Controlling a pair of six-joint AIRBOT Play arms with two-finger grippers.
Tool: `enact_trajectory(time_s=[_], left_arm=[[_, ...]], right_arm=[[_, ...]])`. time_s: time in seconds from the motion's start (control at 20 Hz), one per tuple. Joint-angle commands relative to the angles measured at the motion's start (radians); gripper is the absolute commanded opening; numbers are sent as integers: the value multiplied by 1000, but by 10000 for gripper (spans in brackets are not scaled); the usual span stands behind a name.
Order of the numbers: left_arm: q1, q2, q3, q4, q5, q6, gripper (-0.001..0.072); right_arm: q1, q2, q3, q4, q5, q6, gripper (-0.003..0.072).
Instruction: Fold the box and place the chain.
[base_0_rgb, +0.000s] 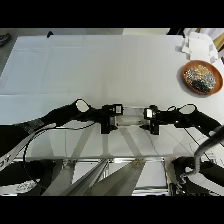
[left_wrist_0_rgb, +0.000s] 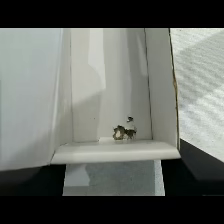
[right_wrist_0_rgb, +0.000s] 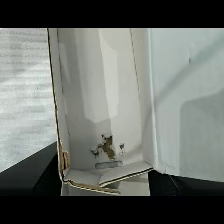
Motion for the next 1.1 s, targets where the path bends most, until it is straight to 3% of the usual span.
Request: enact_trajectory(time_s=[0.0, 0.25, 0.3, 0.35, 0.4, 0.7, 1.05], left_arm=[[-1, 0, 0, 0, 0, 0, 275], [-1, 0, 0, 0, 0, 0, 275], [-1, 0, 0, 0, 0, 0, 275], [-1, 0, 0, 0, 0, 0, 275], [-1, 0, 0, 0, 0, 0, 275], [-1, 0, 0, 0, 0, 0, 275], [-1, 0, 0, 0, 0, 0, 275]], right_arm=[[0, 1, 0, 1, 2, 0, 406], [0, 1, 0, 3, 23, 3, 389], [0, 1, 0, 1, 23, 4, 426], [0, 1, 0, 1, 23, 15, 596], [0, 1, 0, 5, 22, 38, 680], [0, 60, 0, -64, 27, 196, 683], [0, 263, 0, -539, 38, 653, 683]])
